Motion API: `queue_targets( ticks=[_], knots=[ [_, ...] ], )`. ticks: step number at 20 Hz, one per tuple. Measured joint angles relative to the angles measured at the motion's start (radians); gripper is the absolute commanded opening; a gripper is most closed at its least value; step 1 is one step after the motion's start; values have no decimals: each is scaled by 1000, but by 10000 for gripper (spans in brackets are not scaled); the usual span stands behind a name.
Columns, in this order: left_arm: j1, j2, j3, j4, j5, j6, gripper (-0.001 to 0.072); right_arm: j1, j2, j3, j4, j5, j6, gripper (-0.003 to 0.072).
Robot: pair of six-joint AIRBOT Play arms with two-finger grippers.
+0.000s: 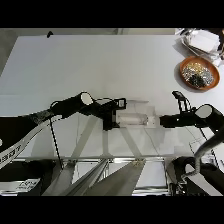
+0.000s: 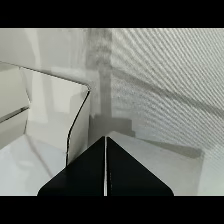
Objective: Fold the box and place the chain.
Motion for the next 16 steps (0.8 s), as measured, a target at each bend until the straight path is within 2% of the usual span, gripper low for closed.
queue_targets(
  ticks=[12, 16],
  knots=[
    [0, 0, 0, 0, 0, 0, 314, 0, -58, -4, 117, -13, -84, 14],
    [0, 0, 0, 0, 0, 0, 314, 0, -45, -4, 224, 15, -151, 85]
  ],
)
